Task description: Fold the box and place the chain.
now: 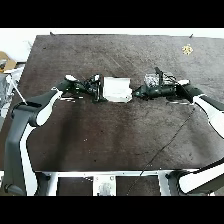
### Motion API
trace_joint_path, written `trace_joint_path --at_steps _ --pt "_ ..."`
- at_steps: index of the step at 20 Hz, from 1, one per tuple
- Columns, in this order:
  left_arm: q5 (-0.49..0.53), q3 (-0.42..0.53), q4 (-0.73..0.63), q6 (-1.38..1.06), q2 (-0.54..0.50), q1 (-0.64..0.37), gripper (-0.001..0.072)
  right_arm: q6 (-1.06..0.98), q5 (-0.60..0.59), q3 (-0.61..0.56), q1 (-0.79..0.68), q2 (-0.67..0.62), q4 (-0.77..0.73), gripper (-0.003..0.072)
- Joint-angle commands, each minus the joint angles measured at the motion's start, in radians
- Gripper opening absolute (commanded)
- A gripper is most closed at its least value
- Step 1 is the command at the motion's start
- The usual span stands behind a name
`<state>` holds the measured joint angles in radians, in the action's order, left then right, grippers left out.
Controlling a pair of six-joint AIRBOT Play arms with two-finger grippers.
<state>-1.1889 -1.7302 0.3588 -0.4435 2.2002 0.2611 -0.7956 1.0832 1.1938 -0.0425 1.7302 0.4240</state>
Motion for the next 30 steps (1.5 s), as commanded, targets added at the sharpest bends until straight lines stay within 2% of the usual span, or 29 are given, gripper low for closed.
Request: trace_joint_path --at_steps 1,6,7,8,9,13,19,22,26,30 --pt "0.000 0.000 0.000 0.000 0.000 -0.001 0.0275 -0.111 -0.024 0.073 0.051 0.001 0.151 0.0385" --pt "0.000 0.000 0.000 0.000 0.000 -0.001 0.0275 -0.235 -0.027 0.152 0.104 0.001 0.279 0.0396" --pt "0.000 0.000 0.000 0.000 0.000 -0.001 0.0275 -0.269 -0.031 0.167 0.120 0.001 0.327 0.0471" --pt "0.000 0.000 0.000 0.000 0.000 -0.001 0.0275 -0.302 -0.035 0.185 0.137 0.001 0.380 0.0460" --pt "0.000 0.000 0.000 0.000 0.000 -0.001 0.0276 -0.328 -0.041 0.201 0.154 0.001 0.421 0.0413" --pt "0.000 0.000 0.000 0.000 0.000 -0.001 0.0275 -0.414 -0.063 0.232 0.205 0.001 0.528 0.0418" --pt "-0.001 0.000 0.000 0.000 0.000 -0.001 0.0275 -0.463 -0.099 0.237 0.240 0.010 0.550 0.0418" --pt "-0.001 0.000 0.000 0.000 0.000 -0.001 0.0275 -0.523 -0.064 0.306 0.259 0.068 0.602 0.0418" --pt "-0.001 0.000 0.000 0.000 0.000 -0.001 0.0275 -0.626 -0.011 0.397 0.315 0.126 0.759 0.0418" --pt "-0.001 0.000 0.000 0.000 0.000 -0.001 0.0275 -0.834 0.044 0.491 0.370 0.156 0.997 0.0404"
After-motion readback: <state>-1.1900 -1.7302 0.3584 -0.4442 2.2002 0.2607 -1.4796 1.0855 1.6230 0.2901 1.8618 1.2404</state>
